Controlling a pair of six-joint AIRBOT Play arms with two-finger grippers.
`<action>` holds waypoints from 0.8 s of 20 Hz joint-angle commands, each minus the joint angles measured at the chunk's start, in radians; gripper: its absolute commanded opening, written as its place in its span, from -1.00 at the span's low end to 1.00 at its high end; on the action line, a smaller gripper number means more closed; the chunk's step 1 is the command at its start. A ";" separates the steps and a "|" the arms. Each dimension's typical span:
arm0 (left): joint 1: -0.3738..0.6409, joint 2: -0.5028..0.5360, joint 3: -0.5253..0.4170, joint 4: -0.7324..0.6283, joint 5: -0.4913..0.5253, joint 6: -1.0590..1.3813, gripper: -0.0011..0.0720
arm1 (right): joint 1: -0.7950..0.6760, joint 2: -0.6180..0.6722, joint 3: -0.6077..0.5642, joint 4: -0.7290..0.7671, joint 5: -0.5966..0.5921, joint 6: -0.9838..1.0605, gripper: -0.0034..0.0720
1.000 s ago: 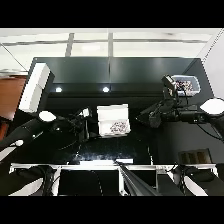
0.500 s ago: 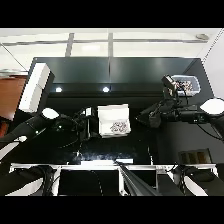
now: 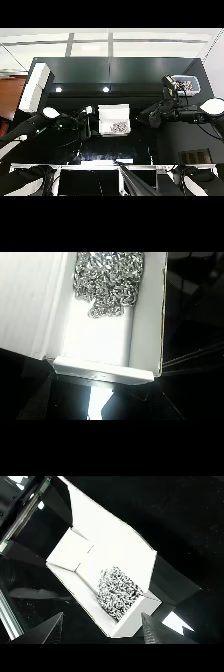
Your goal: Fold the box and place the chain.
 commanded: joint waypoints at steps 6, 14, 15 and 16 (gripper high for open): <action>-0.045 -0.008 0.012 0.042 0.013 0.008 0.95 | 0.000 0.000 0.001 0.000 0.000 0.000 0.58; -0.051 -0.010 0.016 0.042 0.012 0.023 0.92 | 0.000 0.000 0.001 0.000 0.000 0.000 0.58; -0.050 -0.010 0.016 0.058 0.012 0.023 0.91 | 0.000 0.000 0.001 0.000 0.000 0.000 0.58; -0.050 -0.010 0.016 0.075 0.006 0.023 0.91 | 0.000 0.000 0.001 0.000 0.000 0.000 0.58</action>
